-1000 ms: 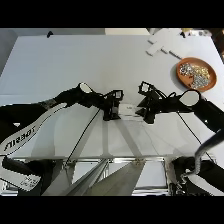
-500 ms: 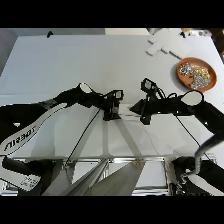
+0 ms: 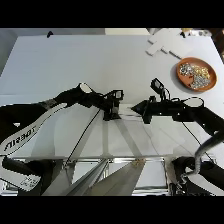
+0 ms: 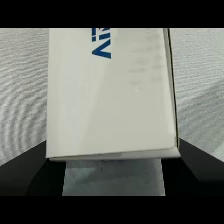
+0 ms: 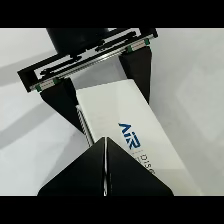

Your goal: Fold the box and place the chain.

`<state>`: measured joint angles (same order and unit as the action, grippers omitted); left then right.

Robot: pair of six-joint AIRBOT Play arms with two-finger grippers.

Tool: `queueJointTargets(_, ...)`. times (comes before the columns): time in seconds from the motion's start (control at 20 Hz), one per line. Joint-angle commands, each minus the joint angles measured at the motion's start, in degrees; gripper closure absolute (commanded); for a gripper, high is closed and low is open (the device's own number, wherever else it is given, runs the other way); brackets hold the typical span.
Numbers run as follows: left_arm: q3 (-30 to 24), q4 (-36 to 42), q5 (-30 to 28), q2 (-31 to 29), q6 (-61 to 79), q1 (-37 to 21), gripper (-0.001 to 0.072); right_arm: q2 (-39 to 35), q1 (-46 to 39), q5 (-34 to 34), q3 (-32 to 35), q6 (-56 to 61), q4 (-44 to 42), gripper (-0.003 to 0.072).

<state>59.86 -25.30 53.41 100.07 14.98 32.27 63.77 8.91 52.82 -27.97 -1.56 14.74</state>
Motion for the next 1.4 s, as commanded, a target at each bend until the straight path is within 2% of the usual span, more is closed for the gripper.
queueJointTargets(0.0,0.0,0.0,0.0,0.0,0.0,0.0,0.0577,0.2,-1.1,2.1,0.7,-1.8,-1.1,0.0673)
queueJointTargets(0.75,0.0,0.0,0.0,0.0,0.0,0.0,0.0577,0.2,-0.9,-2.6,4.3,-2.0,1.0,0.0673)
queueJointTargets(1.0,0.0,0.0,0.0,0.0,0.0,0.0,0.0577,0.2,3.1,-6.6,5.7,-1.3,4.9,0.0673)
queueJointTargets(1.35,0.0,0.0,0.0,0.0,0.0,0.0,0.0577,0.2,3.2,-9.9,5.8,3.3,8.9,0.0677)
